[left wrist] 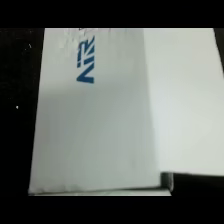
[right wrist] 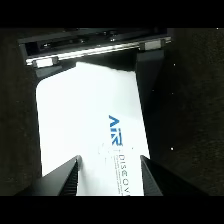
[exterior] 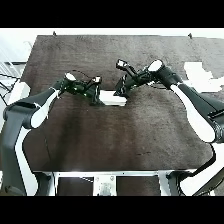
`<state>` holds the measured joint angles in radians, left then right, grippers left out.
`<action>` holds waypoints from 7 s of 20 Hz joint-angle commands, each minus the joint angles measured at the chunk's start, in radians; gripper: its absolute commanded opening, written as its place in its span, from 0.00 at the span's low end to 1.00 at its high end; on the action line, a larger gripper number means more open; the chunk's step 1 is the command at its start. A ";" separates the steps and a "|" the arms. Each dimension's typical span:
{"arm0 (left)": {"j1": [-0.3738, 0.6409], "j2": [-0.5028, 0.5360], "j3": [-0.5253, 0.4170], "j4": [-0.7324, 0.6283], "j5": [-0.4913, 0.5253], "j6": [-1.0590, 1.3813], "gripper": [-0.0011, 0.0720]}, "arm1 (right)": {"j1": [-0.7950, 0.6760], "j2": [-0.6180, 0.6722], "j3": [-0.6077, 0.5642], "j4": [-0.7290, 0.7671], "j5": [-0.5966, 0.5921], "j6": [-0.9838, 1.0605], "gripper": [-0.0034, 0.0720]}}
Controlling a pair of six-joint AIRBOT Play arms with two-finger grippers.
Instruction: Fold the box and place the chain.
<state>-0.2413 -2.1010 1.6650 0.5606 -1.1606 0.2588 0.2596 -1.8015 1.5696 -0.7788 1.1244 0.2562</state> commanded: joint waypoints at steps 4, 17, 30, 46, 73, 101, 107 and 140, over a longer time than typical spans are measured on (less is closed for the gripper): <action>0.001 0.000 0.000 0.000 0.000 0.000 0.87 | 0.002 0.000 0.007 -0.003 -0.025 -0.005 0.59; 0.001 0.000 0.000 0.000 0.000 0.000 0.87 | -0.024 -0.018 0.038 -0.004 0.064 -0.006 0.73; 0.001 0.000 0.000 0.000 0.000 0.000 0.87 | -0.024 0.044 0.010 0.004 0.080 -0.006 0.72; 0.001 0.000 0.000 0.000 0.000 0.000 0.87 | 0.000 0.050 -0.122 0.056 -0.076 -0.146 0.64; 0.001 0.000 0.000 0.000 0.000 0.000 0.87 | 0.007 0.086 -0.146 0.045 -0.168 -0.164 0.30; 0.001 0.000 0.000 0.000 0.000 0.000 0.87 | 0.024 0.087 -0.222 0.153 -0.157 -0.190 0.43; 0.001 0.000 0.000 0.000 0.000 0.000 0.87 | 0.008 0.084 -0.210 0.222 -0.103 -0.212 0.36; 0.001 0.000 0.000 -0.001 -0.005 0.003 0.87 | -0.207 1.015 -1.025 0.237 -0.313 0.152 0.06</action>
<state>-0.2413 -2.1014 1.6646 0.5602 -1.1614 0.2611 0.0891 -0.8543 0.6483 -0.5419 0.8368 0.4019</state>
